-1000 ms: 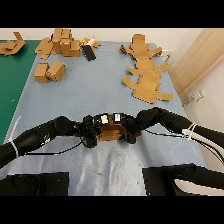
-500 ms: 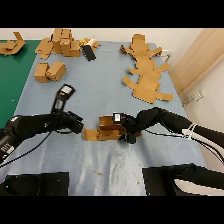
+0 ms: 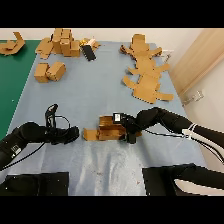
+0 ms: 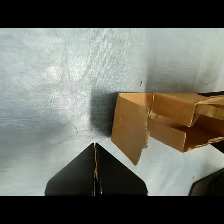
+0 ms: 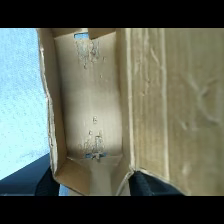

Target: Fold the box.

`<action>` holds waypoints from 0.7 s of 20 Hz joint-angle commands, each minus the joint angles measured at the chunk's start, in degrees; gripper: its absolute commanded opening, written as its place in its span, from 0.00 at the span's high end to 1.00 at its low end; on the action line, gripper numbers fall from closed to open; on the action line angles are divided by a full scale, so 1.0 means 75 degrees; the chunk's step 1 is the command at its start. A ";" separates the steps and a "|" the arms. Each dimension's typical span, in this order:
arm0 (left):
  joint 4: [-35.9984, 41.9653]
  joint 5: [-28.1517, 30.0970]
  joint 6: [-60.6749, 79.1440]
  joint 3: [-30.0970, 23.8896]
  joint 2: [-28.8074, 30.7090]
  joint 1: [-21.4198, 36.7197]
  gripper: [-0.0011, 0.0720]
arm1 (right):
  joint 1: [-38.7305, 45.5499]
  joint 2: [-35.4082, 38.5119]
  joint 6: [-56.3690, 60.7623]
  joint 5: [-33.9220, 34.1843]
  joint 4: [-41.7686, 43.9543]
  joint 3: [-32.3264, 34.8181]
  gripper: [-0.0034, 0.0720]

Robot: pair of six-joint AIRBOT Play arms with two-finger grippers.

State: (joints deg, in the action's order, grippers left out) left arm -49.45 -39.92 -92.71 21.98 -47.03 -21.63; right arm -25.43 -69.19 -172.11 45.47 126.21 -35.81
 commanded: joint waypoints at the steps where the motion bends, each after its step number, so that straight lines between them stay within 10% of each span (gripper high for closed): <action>1: 0.0758 0.0574 -0.0119 -0.0087 -0.0577 -0.0513 0.97 | -0.0003 -0.0003 0.0000 0.0003 0.0003 -0.0009 0.28; 14: 0.1032 0.1274 0.0050 -0.0079 -0.1151 -0.1072 0.97 | -0.0003 -0.0003 0.0000 0.0003 0.0006 -0.0009 0.28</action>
